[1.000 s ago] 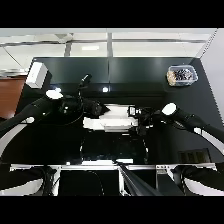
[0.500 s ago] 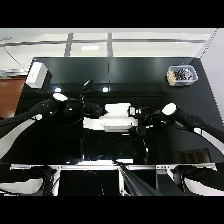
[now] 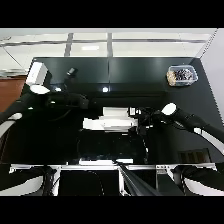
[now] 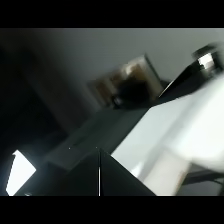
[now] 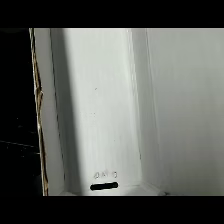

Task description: Fold the box and place the chain.

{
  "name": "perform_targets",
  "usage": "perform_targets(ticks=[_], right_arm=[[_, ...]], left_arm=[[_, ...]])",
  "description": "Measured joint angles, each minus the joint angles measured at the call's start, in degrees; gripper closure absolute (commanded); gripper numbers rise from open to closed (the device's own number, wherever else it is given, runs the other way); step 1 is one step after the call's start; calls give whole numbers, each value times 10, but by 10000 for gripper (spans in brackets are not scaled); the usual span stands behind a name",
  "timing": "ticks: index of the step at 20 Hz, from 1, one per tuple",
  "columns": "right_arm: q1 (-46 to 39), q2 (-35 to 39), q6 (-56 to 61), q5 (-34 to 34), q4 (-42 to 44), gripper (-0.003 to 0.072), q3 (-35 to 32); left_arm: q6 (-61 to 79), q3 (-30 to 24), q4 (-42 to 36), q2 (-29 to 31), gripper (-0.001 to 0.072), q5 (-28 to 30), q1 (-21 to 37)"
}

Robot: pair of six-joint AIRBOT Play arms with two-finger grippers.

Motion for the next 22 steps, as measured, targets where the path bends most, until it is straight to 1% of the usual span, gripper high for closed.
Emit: perform_targets(ticks=[2, 4, 5, 6, 7, 8, 10, 12, 15, 17, 19, 22], right_arm=[[0, 0, 0, 0, 0, 446, 0], [0, 0, 0, 0, 0, 446, 0], [0, 0, 0, 0, 0, 446, 0], [0, 0, 0, 0, 0, 446, 0], [0, 0, 0, 0, 0, 446, 0], [0, 0, 0, 0, 0, 446, 0], [0, 0, 0, 0, 0, 446, 0], [0, 0, 0, 0, 0, 446, 0], [0, 0, 0, 0, 0, 446, 0], [0, 0, 0, 0, 0, 446, 0], [0, 0, 0, 0, 0, 446, 0], [0, 0, 0, 0, 0, 446, 0]], left_arm=[[16, -21, 10, 54, 685, -29, 8], [71, -58, 24, 94, 684, -39, 4], [113, -78, 28, 105, 671, -39, -1], [170, -100, 38, 112, 491, -40, -7], [226, -117, 40, 117, 139, -41, -14], [287, -134, 46, 119, -8, -33, -22], [372, -154, 54, 119, -5, -8, -41], [423, -160, 67, 113, 5, 22, -63], [461, -142, 113, 87, 14, 56, -102], [474, -123, 135, 62, 14, 67, -124], [479, -108, 146, 41, 14, 77, -142], [480, -96, 155, 17, 14, 94, -153]])
